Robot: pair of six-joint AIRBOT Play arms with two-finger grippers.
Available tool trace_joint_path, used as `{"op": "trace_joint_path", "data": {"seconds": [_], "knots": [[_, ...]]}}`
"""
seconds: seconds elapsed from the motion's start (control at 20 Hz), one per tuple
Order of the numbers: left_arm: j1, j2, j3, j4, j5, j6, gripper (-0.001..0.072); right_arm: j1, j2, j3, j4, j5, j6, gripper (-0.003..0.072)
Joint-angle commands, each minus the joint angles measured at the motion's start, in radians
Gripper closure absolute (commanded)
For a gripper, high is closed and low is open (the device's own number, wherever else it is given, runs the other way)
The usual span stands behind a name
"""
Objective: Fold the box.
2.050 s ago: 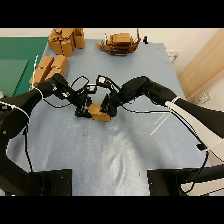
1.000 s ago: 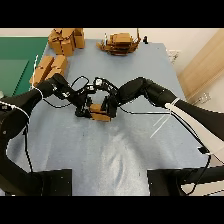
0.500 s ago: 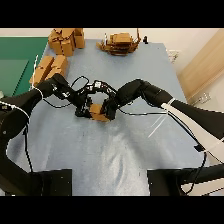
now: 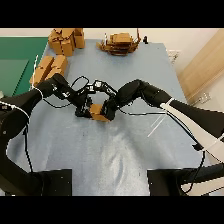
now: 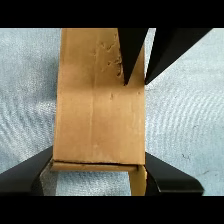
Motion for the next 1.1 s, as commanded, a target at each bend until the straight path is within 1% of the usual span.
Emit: {"op": "trace_joint_path", "data": {"seconds": [0.0, 0.25, 0.3, 0.35, 0.4, 0.65, 0.7, 0.9, 0.95, 1.0, 1.05], "knots": [[0.000, -0.001, 0.000, 0.000, 0.000, -0.002, 0.0367, 0.000, -0.006, -0.001, -0.005, -0.011, 0.011, 0.0581], [-0.001, -0.001, 0.000, 0.000, 0.000, -0.002, 0.0367, 0.000, -0.008, 0.000, -0.013, -0.010, 0.014, 0.0581], [-0.001, -0.001, 0.000, 0.000, 0.000, -0.002, 0.0367, 0.000, -0.005, 0.003, -0.013, -0.008, 0.018, 0.0561], [-0.001, -0.001, 0.000, 0.000, 0.000, -0.002, 0.0367, 0.000, 0.000, 0.006, -0.013, -0.004, 0.027, 0.0386], [-0.001, -0.001, 0.000, 0.000, -0.001, -0.002, 0.0367, 0.000, 0.004, 0.013, -0.013, -0.003, 0.035, 0.0324], [-0.001, -0.001, 0.000, 0.000, -0.002, -0.002, 0.0367, 0.000, 0.006, 0.043, -0.012, -0.005, 0.048, 0.0329], [0.000, -0.001, 0.000, 0.000, -0.002, -0.002, 0.0367, 0.000, 0.006, 0.045, -0.012, -0.006, 0.048, 0.0341], [0.000, -0.001, 0.000, 0.000, -0.002, -0.002, 0.0367, 0.000, 0.016, 0.045, -0.012, 0.000, 0.056, 0.0342], [0.000, -0.001, 0.000, 0.000, -0.002, -0.002, 0.0367, 0.000, 0.024, 0.045, -0.010, 0.008, 0.057, 0.0350], [0.000, -0.001, 0.000, 0.000, -0.002, -0.002, 0.0367, 0.000, 0.033, 0.045, -0.007, 0.014, 0.064, 0.0422], [0.000, -0.001, 0.000, 0.000, -0.002, -0.002, 0.0367, 0.000, 0.044, 0.045, 0.000, 0.012, 0.063, 0.0688]]}}
